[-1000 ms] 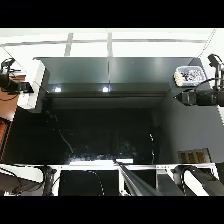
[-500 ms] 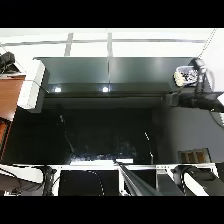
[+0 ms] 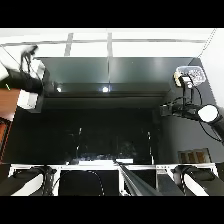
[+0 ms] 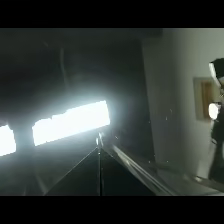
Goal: Fold the box and place the chain.
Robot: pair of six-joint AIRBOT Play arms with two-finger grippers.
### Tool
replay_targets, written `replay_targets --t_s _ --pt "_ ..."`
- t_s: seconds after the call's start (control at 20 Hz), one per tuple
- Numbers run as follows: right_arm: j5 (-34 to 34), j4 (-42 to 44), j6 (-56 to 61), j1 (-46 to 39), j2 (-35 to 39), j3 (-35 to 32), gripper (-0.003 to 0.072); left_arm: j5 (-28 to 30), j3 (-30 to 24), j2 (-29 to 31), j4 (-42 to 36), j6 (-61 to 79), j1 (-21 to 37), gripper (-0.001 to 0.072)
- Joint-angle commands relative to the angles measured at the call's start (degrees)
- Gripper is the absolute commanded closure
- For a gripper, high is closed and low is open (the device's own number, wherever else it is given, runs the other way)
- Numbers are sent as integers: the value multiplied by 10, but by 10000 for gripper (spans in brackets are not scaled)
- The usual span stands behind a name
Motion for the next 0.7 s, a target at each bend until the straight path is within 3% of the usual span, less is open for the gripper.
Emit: replay_targets --t_s 0.0,0.1,0.65 --pt "-18 -13 5 0 0 -7 672 160 -210 136 2 6 -31 682" --pt "-18 -13 5 0 0 -7 672 175 -241 162 2 6 -21 681" --pt "-18 -13 5 0 0 -7 672 175 -243 161 2 7 -14 680"
